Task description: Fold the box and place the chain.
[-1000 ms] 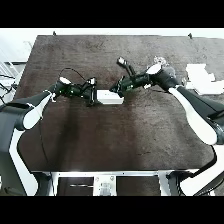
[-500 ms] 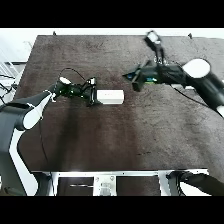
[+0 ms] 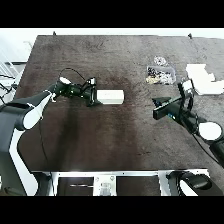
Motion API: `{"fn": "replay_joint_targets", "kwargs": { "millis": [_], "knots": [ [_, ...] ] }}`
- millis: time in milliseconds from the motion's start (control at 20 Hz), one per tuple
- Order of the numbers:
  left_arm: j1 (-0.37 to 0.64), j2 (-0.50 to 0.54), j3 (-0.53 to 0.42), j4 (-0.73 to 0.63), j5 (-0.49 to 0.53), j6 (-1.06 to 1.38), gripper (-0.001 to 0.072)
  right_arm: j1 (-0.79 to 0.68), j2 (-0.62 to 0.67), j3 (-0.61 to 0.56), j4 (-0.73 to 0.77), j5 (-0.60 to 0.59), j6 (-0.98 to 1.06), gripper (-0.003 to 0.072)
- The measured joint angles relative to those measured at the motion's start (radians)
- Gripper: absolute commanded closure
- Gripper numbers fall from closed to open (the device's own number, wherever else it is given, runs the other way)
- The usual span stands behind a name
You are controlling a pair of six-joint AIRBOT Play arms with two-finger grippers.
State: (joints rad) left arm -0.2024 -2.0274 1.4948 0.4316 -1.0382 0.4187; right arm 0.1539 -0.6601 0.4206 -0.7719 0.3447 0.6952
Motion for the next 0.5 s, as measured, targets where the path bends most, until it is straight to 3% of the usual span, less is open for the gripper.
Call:
{"fn": "replay_joint_targets", "kwargs": {
  "millis": [250, 500],
  "knots": [
    [0.0, 0.019, 0.001, -0.016, -0.04, -0.036, 0.0694, -0.007, 0.036, -0.069, -0.005, -0.057, 0.002, 0.0686],
    [0.028, 0.126, -0.005, -0.015, -0.057, -0.165, 0.0696, -0.013, 0.043, -0.083, -0.006, -0.072, 0.002, 0.0685]
  ]
}}
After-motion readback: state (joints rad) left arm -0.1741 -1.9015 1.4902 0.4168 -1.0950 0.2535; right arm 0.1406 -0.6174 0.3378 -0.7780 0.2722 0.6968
